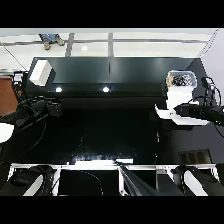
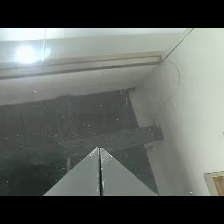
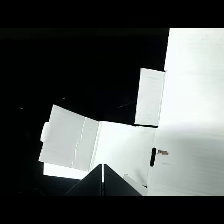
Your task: Fold the box and place the chain.
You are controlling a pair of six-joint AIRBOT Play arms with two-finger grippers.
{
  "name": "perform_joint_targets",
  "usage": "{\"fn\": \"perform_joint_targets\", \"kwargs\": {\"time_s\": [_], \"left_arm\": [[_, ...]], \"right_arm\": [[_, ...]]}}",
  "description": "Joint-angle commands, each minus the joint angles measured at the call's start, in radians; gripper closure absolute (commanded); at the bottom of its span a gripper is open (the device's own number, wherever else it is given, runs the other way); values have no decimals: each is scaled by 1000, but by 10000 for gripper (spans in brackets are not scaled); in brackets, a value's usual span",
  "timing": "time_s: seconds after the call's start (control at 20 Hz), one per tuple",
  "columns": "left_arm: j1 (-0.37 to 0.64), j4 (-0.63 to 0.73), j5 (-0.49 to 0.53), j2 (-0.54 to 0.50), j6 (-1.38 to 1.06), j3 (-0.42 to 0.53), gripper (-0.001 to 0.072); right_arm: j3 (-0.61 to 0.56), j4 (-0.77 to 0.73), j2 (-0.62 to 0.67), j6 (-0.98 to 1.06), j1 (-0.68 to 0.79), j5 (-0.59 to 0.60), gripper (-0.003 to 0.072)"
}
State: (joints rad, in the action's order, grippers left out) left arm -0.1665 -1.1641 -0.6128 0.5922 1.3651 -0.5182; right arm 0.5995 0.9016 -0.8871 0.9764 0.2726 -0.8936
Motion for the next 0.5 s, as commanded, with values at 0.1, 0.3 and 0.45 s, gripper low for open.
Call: {"fn": "perform_joint_targets", "kwargs": {"time_s": [0.1,0.3,0.45], "left_arm": [[-1,125,0,37,0,0,681],[-2,175,-32,98,0,0,254],[-12,189,-64,136,3,0,10]], "right_arm": [[0,0,0,0,0,0,671],[0,-63,0,0,0,16,670],[0,-121,0,11,0,45,167]]}}
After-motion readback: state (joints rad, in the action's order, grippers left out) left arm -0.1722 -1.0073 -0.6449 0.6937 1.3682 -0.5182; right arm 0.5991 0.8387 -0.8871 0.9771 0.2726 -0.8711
